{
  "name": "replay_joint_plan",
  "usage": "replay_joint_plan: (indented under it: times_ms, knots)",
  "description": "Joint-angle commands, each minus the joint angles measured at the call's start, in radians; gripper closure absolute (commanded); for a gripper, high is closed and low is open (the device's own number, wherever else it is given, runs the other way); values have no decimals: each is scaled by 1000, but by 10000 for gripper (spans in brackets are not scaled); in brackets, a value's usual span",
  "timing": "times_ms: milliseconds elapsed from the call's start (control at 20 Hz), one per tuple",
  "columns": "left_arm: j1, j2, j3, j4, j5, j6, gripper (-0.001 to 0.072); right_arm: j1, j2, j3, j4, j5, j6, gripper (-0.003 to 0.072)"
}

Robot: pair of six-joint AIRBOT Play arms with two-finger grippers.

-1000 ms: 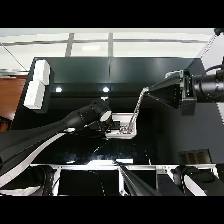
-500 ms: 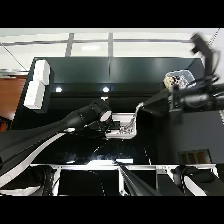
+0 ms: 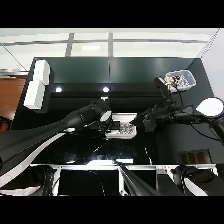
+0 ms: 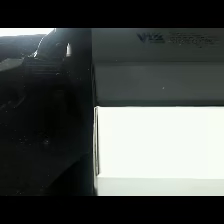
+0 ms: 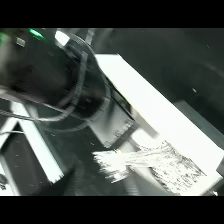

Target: Fold the box and place the chain.

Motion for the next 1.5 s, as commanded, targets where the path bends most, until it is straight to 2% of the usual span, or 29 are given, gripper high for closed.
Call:
replay_joint_plan:
  times_ms: [0, 100, 300, 450, 500, 550, 600, 750, 950, 1050, 1150, 1200, 1250, 1350, 1400, 1450]
  knots:
    - [1, 1, 1, 0, 1, 0, 678, -8, -8, -21, -30, -42, 7, 279]
    - [0, 1, 1, -21, 2, 0, 678, -60, -8, 0, -40, -30, 7, 280]
    - [1, 1, 1, -30, 29, 2, 677, -200, -8, 76, -42, 129, 7, 280]
    - [0, 1, 5, -37, 30, 1, 669, -233, -8, 81, -51, 216, 6, 280]
    - [0, 2, 11, -37, 27, 0, 533, -233, -8, 81, -52, 229, 6, 280]
    - [-1, 3, 24, -36, 16, -2, 345, -233, -8, 81, -52, 232, 6, 280]
    - [-1, 6, 43, -19, -7, 0, 270, -233, -8, 81, -52, 232, 6, 280]
    - [-14, 71, 66, 54, -74, 138, 263, -233, -8, 81, -53, 230, 6, 280]
    - [-24, 245, 46, 121, -231, 360, 263, -233, -8, 81, -75, 228, 6, 280]
    - [-14, 352, 2, 187, -261, 419, 263, -233, -8, 81, -98, 226, 6, 280]
    - [60, 455, -78, 217, -257, 450, 263, -233, -8, 81, -105, 217, 6, 280]
    - [129, 498, -126, 185, -231, 460, 263, -233, -8, 81, -106, 208, 6, 280]
    - [221, 546, -188, 93, -159, 518, 263, -233, -8, 81, -111, 198, 6, 280]
    - [413, 626, -326, -247, 44, 742, 263, -233, -8, 81, -111, 185, 7, 280]
    - [500, 649, -400, -480, 121, 934, 263, -233, -8, 81, -111, 183, 6, 280]
    - [560, 653, -457, -679, 143, 1150, 263, -233, -8, 81, -111, 180, 6, 280]
